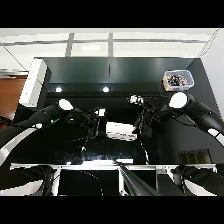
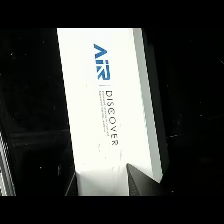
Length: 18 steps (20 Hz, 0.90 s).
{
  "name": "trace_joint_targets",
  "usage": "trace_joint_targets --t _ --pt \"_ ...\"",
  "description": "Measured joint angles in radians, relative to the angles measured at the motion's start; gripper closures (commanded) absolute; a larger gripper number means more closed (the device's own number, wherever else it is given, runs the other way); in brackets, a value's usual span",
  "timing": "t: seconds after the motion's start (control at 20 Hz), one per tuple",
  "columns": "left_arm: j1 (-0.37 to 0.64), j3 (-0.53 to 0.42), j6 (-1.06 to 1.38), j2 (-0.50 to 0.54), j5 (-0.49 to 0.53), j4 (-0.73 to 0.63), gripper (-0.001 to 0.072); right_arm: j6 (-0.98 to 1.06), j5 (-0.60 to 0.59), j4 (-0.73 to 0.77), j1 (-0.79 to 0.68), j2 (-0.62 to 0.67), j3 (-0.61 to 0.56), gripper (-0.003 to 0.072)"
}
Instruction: Fold the box and place the chain.
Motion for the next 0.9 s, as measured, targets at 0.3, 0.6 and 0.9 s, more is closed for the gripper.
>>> trace_joint_targets --t 0.3,0.6,0.9 --pt "0.000 0.000 0.001 0.000 0.000 0.000 0.0355 0.002 -0.008 -0.019 0.003 -0.001 -0.001 0.0286" --pt "0.000 0.000 0.001 0.000 0.000 0.000 0.0355 0.000 -0.014 -0.038 0.003 0.000 -0.001 0.0286" --pt "0.000 0.000 0.001 -0.001 0.002 0.000 0.0355 0.003 -0.016 -0.058 0.005 0.000 -0.001 0.0286"
